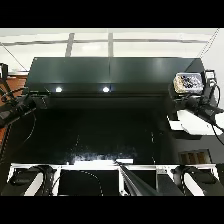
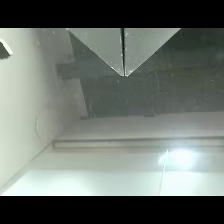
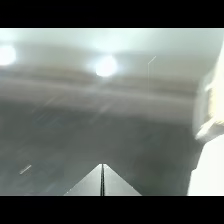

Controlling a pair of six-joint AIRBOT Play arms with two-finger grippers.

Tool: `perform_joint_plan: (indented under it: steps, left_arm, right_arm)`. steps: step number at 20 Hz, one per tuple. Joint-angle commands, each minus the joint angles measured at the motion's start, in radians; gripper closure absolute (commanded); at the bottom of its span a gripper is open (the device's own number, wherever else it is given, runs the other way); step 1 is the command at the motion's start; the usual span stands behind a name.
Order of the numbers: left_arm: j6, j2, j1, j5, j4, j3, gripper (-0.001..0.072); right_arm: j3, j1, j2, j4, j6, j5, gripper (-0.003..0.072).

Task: Fold the box and place the chain.

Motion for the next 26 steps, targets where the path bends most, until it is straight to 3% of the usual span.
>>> perform_joint_plan:
  steps: [1, 2, 3, 5, 6, 7, 8, 9, 13, 17, 19, 24, 25, 26]
  left_arm:
    - [0.000, -0.042, 0.000, 0.043, -0.038, -0.001, 0.0679]
    - [0.000, -0.056, 0.000, 0.039, -0.048, 0.000, 0.0670]
    - [0.000, -0.069, 0.000, 0.038, -0.050, 0.000, 0.0524]
    - [0.000, -0.087, 0.000, 0.044, -0.051, 0.000, 0.0055]
    - [0.000, -0.093, 0.000, 0.043, -0.050, 0.000, -0.0007]
    - [0.000, -0.097, 0.000, 0.042, -0.050, 0.000, -0.0006]
    - [0.000, -0.098, 0.000, 0.043, -0.050, 0.000, -0.0007]
    - [0.000, -0.098, 0.000, 0.043, -0.050, 0.000, -0.0007]
    - [0.025, -0.098, 0.000, 0.034, -0.048, 0.000, -0.0007]
    - [0.121, -0.099, 0.000, -0.058, -0.045, 0.000, -0.0007]
    - [0.115, -0.101, -0.001, -0.084, -0.047, 0.000, -0.0007]
    - [0.115, -0.101, -0.007, -0.095, -0.047, 0.000, -0.0006]
    - [0.115, -0.101, -0.007, -0.094, -0.047, 0.000, -0.0006]
    - [0.115, -0.101, -0.007, -0.093, -0.047, 0.000, -0.0006]
  right_arm:
    - [0.009, -0.057, -0.006, -0.116, 0.025, -0.320, 0.0673]
    - [0.030, -0.128, -0.019, -0.116, 0.047, -0.383, 0.0673]
    - [0.054, -0.205, -0.042, -0.108, 0.051, -0.435, 0.0673]
    - [0.125, -0.376, -0.113, -0.100, 0.053, -0.460, 0.0671]
    - [0.178, -0.463, -0.163, -0.100, 0.056, -0.399, 0.0644]
    - [0.233, -0.540, -0.218, -0.097, 0.080, -0.319, 0.0539]
    - [0.301, -0.617, -0.283, -0.097, 0.122, -0.198, 0.0299]
    - [0.369, -0.678, -0.354, -0.098, 0.133, -0.064, -0.0034]
    - [0.612, -0.818, -0.626, -0.171, 0.174, 0.482, -0.0034]
    - [0.747, -0.865, -0.818, -0.295, 0.221, 0.814, -0.0034]
    - [0.779, -0.864, -0.872, -0.310, 0.159, 0.892, -0.0034]
    - [0.793, -0.864, -0.905, -0.303, -0.014, 0.891, -0.0034]
    - [0.793, -0.865, -0.906, -0.307, -0.028, 0.890, 0.0052]
    - [0.793, -0.864, -0.906, -0.316, -0.035, 0.891, 0.0212]
